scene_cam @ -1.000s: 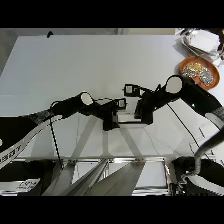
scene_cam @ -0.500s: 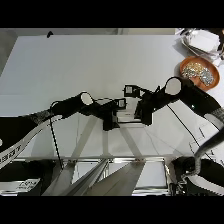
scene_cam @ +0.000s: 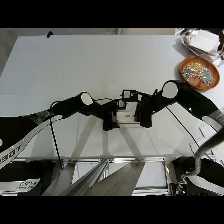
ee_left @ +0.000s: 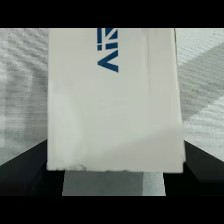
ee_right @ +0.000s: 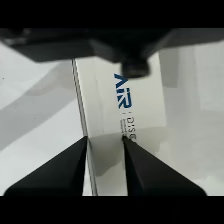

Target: Fold the box and place the chain.

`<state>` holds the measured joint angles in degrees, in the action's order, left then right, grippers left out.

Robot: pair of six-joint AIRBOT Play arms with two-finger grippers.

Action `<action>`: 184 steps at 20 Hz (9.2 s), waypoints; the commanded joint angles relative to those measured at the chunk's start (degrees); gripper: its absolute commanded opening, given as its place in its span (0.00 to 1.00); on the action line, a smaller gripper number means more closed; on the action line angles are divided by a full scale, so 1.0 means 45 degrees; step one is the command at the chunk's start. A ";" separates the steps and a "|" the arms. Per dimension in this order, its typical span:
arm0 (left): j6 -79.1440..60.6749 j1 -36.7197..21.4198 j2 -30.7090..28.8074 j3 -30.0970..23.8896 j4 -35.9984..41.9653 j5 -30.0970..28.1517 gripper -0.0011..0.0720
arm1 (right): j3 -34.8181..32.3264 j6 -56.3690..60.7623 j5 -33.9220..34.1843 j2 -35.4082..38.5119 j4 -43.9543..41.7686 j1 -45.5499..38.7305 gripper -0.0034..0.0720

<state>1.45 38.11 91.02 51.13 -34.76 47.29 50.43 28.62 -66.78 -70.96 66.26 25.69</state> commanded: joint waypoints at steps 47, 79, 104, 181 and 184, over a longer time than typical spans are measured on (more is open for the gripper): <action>0.0010 -0.0010 -0.0005 0.0015 0.0010 0.0015 0.44 | -0.4182 -0.3138 0.3094 0.1345 -0.6887 -0.0845 0.05; 0.0015 -0.0010 -0.0005 0.0015 0.0010 0.0019 0.44 | -0.2642 0.9326 -0.1846 0.5950 0.5090 -0.0845 0.06; 0.9787 -0.8034 -0.7975 0.0010 -0.6975 0.0889 0.02 | -0.2642 0.9355 -0.0869 0.5950 0.4114 -0.0840 0.06; 1.3726 -1.1861 -1.3512 -0.5396 -0.7762 0.6504 0.26 | -0.2642 1.1356 0.0029 0.5950 0.2841 -0.0840 0.13; 1.3726 -1.1861 -1.3512 -0.5396 -0.7766 0.6504 0.26 | -0.2642 1.1356 0.0029 0.5950 0.2837 -0.0840 0.13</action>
